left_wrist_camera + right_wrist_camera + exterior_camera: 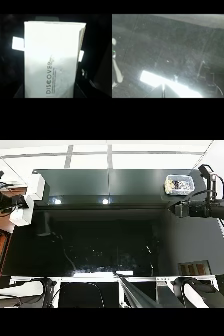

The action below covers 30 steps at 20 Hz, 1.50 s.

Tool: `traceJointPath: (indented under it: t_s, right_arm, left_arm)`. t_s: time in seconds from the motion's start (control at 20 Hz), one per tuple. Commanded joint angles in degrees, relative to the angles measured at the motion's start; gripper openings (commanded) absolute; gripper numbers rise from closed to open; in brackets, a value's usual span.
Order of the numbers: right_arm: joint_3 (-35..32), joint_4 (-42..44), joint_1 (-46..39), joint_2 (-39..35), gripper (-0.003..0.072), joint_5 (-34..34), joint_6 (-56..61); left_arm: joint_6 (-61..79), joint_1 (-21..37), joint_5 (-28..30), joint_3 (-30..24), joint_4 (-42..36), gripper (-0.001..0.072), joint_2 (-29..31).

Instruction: Fold the box and place the chain.

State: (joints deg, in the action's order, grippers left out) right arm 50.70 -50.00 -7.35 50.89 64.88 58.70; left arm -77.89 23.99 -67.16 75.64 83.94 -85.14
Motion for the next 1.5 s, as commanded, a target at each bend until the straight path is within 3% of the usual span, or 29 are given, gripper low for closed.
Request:
traceJointPath:
  t_s: [0.0,0.15,0.4,0.45,0.5,0.7,0.75,0.8,0.85,0.95,1.05,1.1,1.3,1.45]
  right_arm:
    - [-0.02,0.04,-0.02,-0.02,0.0018,-0.70,0.07]
    - [-0.02,0.02,-0.02,-0.02,0.0018,-0.85,0.26]
    - [-0.02,0.04,-0.02,-0.02,0.0018,-1.33,0.90]
    - [-0.02,0.11,-0.02,-0.02,0.0018,-1.36,0.90]
    - [-0.02,0.28,-0.02,-0.02,0.0018,-1.44,0.90]
    - [-0.02,2.36,0.00,0.13,0.0018,-4.31,0.87]
    - [-0.13,3.17,0.24,0.26,0.0018,-5.20,0.85]
    - [-0.50,3.02,0.98,0.39,0.0018,-6.64,0.85]
    - [-1.38,2.97,2.01,0.39,0.0018,-8.70,0.83]
    - [-4.94,2.91,5.05,0.39,0.0018,-14.64,0.74]
    - [-10.03,0.39,7.91,0.46,0.0018,-21.68,-0.02]
    - [-12.57,-1.97,8.74,0.46,0.0018,-24.81,0.00]
    - [-15.82,-4.50,8.85,0.44,0.0018,-25.20,-0.02]
    - [-15.82,-4.48,8.85,0.44,0.0018,-25.20,-0.02]
  left_arm:
    - [6.69,1.33,3.32,3.93,-2.54,0.0295,-5.55]
    - [9.35,0.20,2.03,7.61,-5.33,0.0294,-10.71]
    - [9.35,-0.35,2.38,9.64,-6.91,0.0306,-14.12]
    - [9.11,-0.50,2.49,9.90,-6.88,0.0540,-14.14]
    - [8.20,-0.81,2.03,11.23,-6.84,0.0712,-14.14]
    - [-0.66,-2.78,-4.68,27.21,-6.91,0.0709,-14.14]
    - [-4.11,-3.56,-7.39,31.89,-6.88,0.0653,-14.14]
    - [-7.23,-4.46,-10.71,36.04,-7.02,0.0386,-14.14]
    - [-7.72,-5.62,-14.71,39.50,-8.28,0.0023,-14.08]
    - [-7.58,-8.92,-17.22,39.93,-13.31,0.0026,-12.02]
    - [-5.31,-14.88,-14.29,33.64,-13.99,0.0025,-6.78]
    - [-4.42,-18.60,-10.38,27.61,-12.35,0.0026,-2.89]
    - [-4.42,-29.99,11.50,-6.01,-8.22,0.0026,16.00]
    - [-4.44,-32.57,19.28,-24.11,-8.02,0.0026,29.24]
